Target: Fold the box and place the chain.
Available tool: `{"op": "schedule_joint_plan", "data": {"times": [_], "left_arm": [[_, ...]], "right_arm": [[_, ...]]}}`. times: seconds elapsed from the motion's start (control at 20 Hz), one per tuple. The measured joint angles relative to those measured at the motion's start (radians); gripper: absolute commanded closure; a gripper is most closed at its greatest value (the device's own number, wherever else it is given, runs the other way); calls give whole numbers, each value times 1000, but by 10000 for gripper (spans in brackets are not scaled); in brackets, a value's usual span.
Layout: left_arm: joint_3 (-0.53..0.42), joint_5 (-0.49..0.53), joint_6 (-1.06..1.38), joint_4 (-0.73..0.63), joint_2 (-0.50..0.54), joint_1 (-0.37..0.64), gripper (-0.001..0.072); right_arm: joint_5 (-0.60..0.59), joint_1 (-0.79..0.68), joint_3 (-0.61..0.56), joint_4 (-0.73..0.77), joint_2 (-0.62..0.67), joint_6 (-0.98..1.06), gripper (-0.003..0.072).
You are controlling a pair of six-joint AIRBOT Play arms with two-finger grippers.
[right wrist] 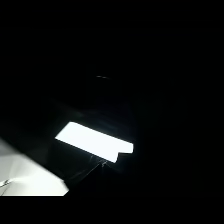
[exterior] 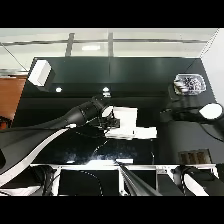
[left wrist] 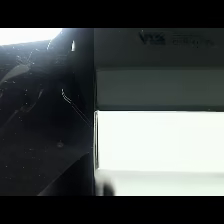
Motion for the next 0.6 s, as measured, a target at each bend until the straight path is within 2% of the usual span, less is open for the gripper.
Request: {"op": "schedule_joint_plan", "data": {"times": [0.1, 0.25, 0.4, 0.6], "left_arm": [[0, 0, 0, 0, 0, 0, 685], [0, -1, -1, 1, 0, 0, 685], [0, -1, -3, 2, 0, 0, 685], [0, -1, -3, 1, 0, 0, 685]], "right_arm": [[29, -96, -19, -51, 9, 199, 673], [99, -166, -52, -55, -27, 334, 672], [178, -184, -69, 26, -119, 315, 672], [281, -152, -77, 179, -267, 166, 672]]}}
